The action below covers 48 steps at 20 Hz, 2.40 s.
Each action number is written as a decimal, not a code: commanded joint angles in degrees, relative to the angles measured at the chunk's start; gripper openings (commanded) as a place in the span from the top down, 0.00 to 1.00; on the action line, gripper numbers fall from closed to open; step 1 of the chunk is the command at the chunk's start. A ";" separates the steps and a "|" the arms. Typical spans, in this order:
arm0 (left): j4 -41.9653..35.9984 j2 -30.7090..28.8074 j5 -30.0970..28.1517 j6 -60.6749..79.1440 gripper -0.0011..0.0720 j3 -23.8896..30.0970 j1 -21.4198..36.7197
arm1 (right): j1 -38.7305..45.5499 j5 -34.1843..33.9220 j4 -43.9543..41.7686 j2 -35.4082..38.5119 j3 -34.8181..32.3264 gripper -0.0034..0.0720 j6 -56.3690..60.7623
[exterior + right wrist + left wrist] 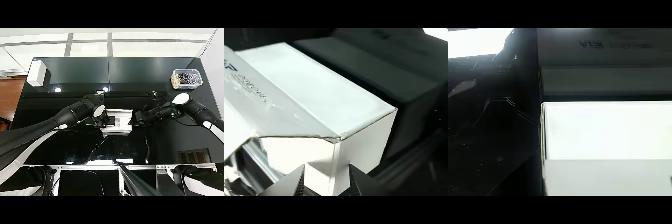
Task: Fold the box and place the chain.
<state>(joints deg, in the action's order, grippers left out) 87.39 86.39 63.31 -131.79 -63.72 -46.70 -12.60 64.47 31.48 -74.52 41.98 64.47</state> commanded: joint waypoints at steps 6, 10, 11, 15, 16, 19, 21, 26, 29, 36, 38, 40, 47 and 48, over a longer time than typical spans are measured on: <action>-0.02 -0.02 -0.04 0.02 0.95 -0.02 0.00 | -11.17 -4.44 23.21 -0.04 7.52 0.55 23.39; 0.00 -0.02 -0.09 0.02 0.95 -0.02 0.02 | -18.27 -5.53 34.80 -1.44 10.99 0.55 36.11; 0.00 -0.02 -0.09 0.02 0.95 -0.02 0.02 | -20.31 -5.38 38.29 -2.56 12.39 0.55 40.06; 0.00 -0.02 -0.09 0.02 0.95 -0.02 0.02 | -26.77 -1.90 50.90 -7.15 18.36 0.55 54.42; 0.00 -0.02 -0.09 0.02 0.95 -0.02 0.02 | -27.93 -1.92 53.37 -7.48 18.71 0.55 57.64; 0.00 -0.02 -0.09 0.02 0.95 -0.02 0.02 | -29.18 -1.73 55.63 -8.07 18.71 0.55 62.34; 0.00 -0.02 -0.07 0.02 0.95 -0.02 0.02 | -29.20 -1.70 55.45 -8.66 18.71 0.55 63.39; 0.00 -0.02 -0.09 0.02 0.95 -0.02 0.02 | -29.20 -0.90 51.67 -10.27 18.71 0.55 63.45; 0.00 -0.02 -0.09 0.02 0.95 -0.02 0.02 | -29.20 -0.85 51.54 -10.38 18.71 0.94 63.45; 0.00 -0.02 -0.24 0.02 0.95 -0.02 0.02 | -29.18 -0.79 51.56 -10.38 18.71 0.58 63.45; 0.00 -0.02 -0.24 0.02 0.95 -0.02 0.02 | -29.18 -0.87 51.56 -10.40 18.71 0.82 62.99; 0.00 -0.02 -0.22 0.00 0.95 -0.02 0.02 | -29.18 -0.94 51.58 -10.40 18.71 0.94 61.94; 0.00 -0.02 -0.24 0.02 0.95 -0.02 0.02 | -29.18 2.29 51.65 -5.11 18.73 0.37 58.40; 0.00 -0.02 -0.24 0.02 0.95 -0.02 0.02 | -29.18 3.67 51.71 -2.40 18.73 0.37 56.81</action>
<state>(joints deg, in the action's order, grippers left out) 87.42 86.39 63.00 -131.70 -63.72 -46.70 -41.74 65.36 83.15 -81.10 60.64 124.49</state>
